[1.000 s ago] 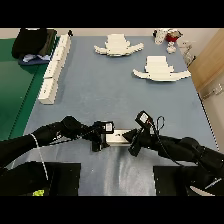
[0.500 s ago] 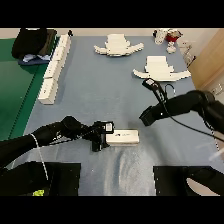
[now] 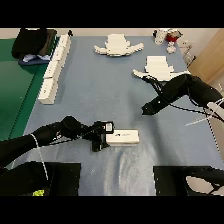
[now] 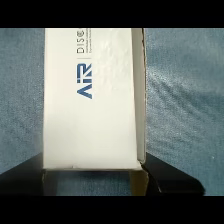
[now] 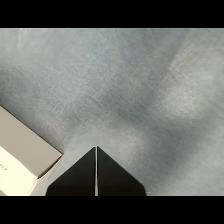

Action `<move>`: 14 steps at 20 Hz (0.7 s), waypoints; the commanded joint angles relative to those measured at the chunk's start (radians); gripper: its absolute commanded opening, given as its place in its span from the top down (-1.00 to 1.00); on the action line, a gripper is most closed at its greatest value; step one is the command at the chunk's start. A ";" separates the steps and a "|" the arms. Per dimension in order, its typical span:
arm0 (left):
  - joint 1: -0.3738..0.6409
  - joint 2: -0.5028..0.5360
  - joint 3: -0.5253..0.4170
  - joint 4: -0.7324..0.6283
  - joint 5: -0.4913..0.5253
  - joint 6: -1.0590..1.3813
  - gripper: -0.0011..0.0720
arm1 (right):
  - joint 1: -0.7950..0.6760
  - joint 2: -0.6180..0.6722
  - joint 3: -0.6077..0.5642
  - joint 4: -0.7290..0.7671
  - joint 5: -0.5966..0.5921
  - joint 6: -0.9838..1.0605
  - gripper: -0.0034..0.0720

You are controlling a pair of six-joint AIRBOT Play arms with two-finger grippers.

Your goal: Fold the box.

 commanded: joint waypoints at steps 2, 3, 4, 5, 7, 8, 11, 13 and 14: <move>0.000 0.000 0.000 0.000 0.000 0.000 -0.28 | -0.005 -0.023 0.012 0.000 -0.008 0.002 0.90; 0.000 0.000 0.000 0.000 0.000 0.000 -0.28 | -0.005 -0.023 0.012 0.000 -0.008 0.002 0.90; 0.000 0.000 0.000 0.000 0.000 0.000 -0.28 | -0.005 -0.023 0.012 0.000 -0.008 0.002 0.90; 0.000 0.000 0.000 0.000 0.000 0.000 -0.28 | -0.005 -0.023 0.012 0.000 -0.008 0.002 0.90; 0.000 0.000 0.001 0.000 0.001 0.000 -0.28 | -0.004 -0.023 0.012 0.000 -0.008 0.002 0.90; 0.000 0.000 0.000 0.000 0.000 0.000 -0.28 | -0.005 -0.023 0.012 0.000 -0.008 0.002 0.89; 0.002 0.012 0.001 -0.005 -0.003 -0.013 -0.28 | -0.005 -0.023 0.012 0.000 -0.008 0.002 0.90; 0.030 0.072 0.001 0.016 -0.002 -0.140 -0.28 | -0.004 -0.023 0.012 0.000 -0.008 0.002 0.90; 0.064 0.124 0.000 0.063 -0.003 -0.249 -0.28 | -0.005 -0.023 0.012 0.000 -0.008 0.002 0.90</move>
